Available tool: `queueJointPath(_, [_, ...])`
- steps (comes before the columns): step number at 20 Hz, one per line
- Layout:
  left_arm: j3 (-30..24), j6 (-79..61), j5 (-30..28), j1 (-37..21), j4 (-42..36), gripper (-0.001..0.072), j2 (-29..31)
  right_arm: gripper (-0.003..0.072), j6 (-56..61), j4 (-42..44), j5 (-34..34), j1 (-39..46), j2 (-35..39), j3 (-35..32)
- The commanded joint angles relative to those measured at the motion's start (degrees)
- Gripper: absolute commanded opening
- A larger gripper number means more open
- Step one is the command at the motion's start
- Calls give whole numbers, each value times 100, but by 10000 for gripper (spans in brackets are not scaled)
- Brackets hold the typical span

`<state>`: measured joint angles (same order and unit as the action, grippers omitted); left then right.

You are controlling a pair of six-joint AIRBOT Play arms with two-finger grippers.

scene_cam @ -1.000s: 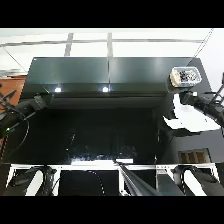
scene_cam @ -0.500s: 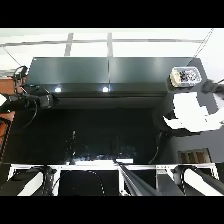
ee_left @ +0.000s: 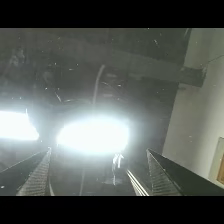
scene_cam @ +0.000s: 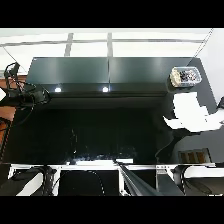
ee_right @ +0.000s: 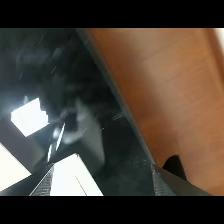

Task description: Fold the box and place the chain.

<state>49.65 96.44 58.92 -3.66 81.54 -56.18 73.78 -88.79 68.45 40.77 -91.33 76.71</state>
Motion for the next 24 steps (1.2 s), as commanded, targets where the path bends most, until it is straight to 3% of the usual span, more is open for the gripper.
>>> queueJointPath(1, [17, 85, 28, 4, -116, 713, -13, 720, -1521, 601, 319, 90, -262, 105])
queueJointPath(4, [17, 85, 31, 4, -157, 713, -26, 705, -1690, 518, 409, 136, -262, 105])
queueJointPath(6, [17, 83, 28, 4, -173, 713, -37, 287, -1687, 520, 557, 188, -260, 105])
queueJointPath(7, [17, 85, 33, 4, -173, 713, -48, 1, -1681, 531, 684, 205, -249, 105])
queueJointPath(9, [17, 85, 37, 4, -234, 713, -59, 13, -1692, 931, 859, 205, -157, 105])
queueJointPath(14, [17, -66, 98, 4, -448, 713, -59, 12, -2009, 3327, 970, 76, 544, -297])
queueJointPath(16, [17, -85, 256, 4, -448, 713, -59, 13, -2181, 4037, 883, -52, 1021, -756])
queueJointPath(20, [13, -435, 291, 55, -654, 712, -59, 13, -2273, 4618, 1008, -544, 1895, -1888])
queueJointPath(24, [-212, -970, 26, 428, -1209, 713, -61, 12, -2959, 6070, -98, -1556, 3187, -3788])
